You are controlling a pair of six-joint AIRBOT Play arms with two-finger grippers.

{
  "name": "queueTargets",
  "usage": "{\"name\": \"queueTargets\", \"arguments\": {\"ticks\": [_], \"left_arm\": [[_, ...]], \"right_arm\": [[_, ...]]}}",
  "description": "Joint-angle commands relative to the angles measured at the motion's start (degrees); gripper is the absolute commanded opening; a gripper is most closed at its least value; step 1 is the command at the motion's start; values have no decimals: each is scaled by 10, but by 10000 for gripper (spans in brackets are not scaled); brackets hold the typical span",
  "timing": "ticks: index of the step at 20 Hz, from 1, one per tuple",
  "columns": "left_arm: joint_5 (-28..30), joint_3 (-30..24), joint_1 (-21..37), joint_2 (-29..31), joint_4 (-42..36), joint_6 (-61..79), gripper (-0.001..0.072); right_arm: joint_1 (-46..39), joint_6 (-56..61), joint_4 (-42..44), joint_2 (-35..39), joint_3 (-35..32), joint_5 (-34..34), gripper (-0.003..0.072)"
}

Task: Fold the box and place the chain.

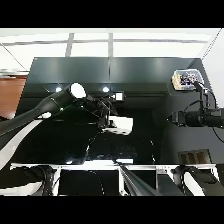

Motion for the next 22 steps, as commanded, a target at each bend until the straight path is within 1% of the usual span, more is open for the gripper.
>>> {"name": "queueTargets", "arguments": {"ticks": [1, 7, 10, 15, 22], "left_arm": [[-7, 3, -8, -17, 8, -5, 711], [-5, 3, -17, -18, 12, -5, 711], [8, 4, -24, -17, 14, -5, 711], [2, 31, -23, -16, 14, -8, 711], [8, 31, -24, -17, 31, -23, 711]], "right_arm": [[0, 0, 0, 1, 0, -3, 16], [0, 0, 0, 1, 0, -3, 16], [0, 0, 0, 1, 0, -3, 16], [0, 0, 0, 1, 0, -3, 16], [0, 0, 0, 1, 0, -3, 16]]}}
